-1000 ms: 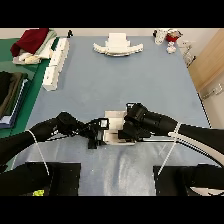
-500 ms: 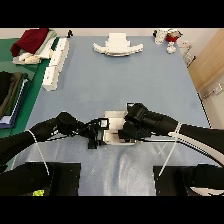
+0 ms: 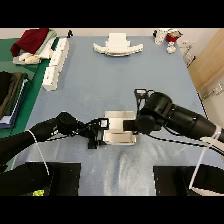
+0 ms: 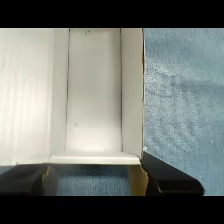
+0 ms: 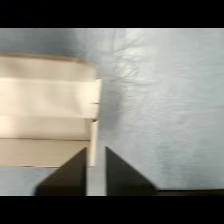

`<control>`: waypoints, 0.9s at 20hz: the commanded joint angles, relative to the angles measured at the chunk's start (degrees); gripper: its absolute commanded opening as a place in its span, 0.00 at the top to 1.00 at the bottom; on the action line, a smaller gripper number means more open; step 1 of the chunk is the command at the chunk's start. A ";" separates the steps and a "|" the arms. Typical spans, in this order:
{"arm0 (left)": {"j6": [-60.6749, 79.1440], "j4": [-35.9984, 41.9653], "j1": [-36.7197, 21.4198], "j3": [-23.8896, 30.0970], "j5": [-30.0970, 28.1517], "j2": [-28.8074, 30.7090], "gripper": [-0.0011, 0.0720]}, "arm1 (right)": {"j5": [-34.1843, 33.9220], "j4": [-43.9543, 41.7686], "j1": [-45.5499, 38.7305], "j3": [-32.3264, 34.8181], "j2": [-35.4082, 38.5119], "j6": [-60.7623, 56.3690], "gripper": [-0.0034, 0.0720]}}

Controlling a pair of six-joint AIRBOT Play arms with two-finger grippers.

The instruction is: Fold the box.

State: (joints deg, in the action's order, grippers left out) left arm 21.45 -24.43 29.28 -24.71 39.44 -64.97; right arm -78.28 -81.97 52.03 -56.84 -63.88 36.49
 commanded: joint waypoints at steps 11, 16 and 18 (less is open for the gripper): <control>0.00 -0.02 0.02 -0.04 -0.02 -0.02 0.42 | 16.00 -52.17 -40.15 0.04 -13.18 55.43 0.95; 0.00 -0.02 0.02 -0.07 0.00 -0.02 0.42 | -1.20 -62.49 -40.59 -3.30 -19.67 74.07 0.95; 0.00 -0.02 0.04 -0.07 0.00 -0.02 0.42 | -8.09 -62.34 -40.13 -3.19 -19.63 79.12 0.95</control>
State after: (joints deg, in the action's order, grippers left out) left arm 21.45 -24.43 29.28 -24.71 39.44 -64.97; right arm -76.14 -138.26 12.27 -59.37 -81.82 103.59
